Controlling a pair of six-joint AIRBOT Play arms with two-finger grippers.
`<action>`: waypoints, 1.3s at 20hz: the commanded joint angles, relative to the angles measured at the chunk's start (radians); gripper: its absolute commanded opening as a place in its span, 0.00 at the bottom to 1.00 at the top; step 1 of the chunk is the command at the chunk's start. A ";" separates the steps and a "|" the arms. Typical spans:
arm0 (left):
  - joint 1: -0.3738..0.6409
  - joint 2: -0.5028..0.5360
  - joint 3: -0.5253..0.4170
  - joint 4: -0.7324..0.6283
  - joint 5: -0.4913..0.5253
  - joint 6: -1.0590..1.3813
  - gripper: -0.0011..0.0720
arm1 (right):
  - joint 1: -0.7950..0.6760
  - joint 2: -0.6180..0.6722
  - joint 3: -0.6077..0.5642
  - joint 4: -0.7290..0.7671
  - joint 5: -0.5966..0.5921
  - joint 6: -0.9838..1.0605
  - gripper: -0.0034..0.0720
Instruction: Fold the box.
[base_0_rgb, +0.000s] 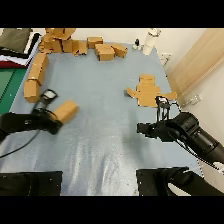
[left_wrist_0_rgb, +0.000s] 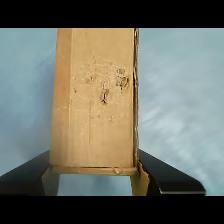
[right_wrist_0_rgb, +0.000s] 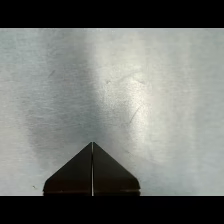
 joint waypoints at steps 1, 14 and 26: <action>0.294 0.031 0.001 0.203 -0.152 -0.277 0.52 | 0.000 -0.010 0.001 0.000 0.051 -0.003 0.05; 0.494 -0.166 0.002 0.082 0.101 -0.319 0.52 | 0.002 -0.014 -0.001 0.001 0.095 -0.028 0.05; 0.362 -0.376 0.113 0.083 0.301 -0.233 0.52 | 0.002 -0.074 0.000 0.025 0.150 -0.027 0.05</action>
